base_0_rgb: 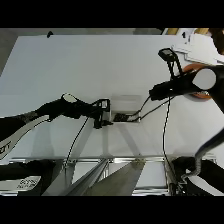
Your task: Fold the box and place the chain.
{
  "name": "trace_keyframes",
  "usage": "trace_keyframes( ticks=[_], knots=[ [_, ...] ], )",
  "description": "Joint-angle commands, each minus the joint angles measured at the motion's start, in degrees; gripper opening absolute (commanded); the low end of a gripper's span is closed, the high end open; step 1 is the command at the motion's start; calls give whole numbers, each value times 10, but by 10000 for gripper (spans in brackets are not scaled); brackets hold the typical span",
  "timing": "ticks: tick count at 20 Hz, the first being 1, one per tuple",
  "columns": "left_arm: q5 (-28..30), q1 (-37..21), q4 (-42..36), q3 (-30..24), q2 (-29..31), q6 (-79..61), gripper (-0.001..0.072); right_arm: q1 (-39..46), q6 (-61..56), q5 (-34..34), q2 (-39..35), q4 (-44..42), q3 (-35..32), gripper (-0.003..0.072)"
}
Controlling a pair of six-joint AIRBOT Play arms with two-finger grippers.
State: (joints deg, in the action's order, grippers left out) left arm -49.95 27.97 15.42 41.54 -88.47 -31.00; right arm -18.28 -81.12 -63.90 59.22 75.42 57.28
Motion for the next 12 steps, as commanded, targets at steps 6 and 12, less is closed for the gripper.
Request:
trace_keyframes(
  ticks=[6,12],
  knots=[
    [0,0,0,0,0,0,82,-162,36,43,-44,-132,0,21],
    [0,0,0,0,0,0,82,-197,30,88,-12,-111,-18,21]
  ],
)
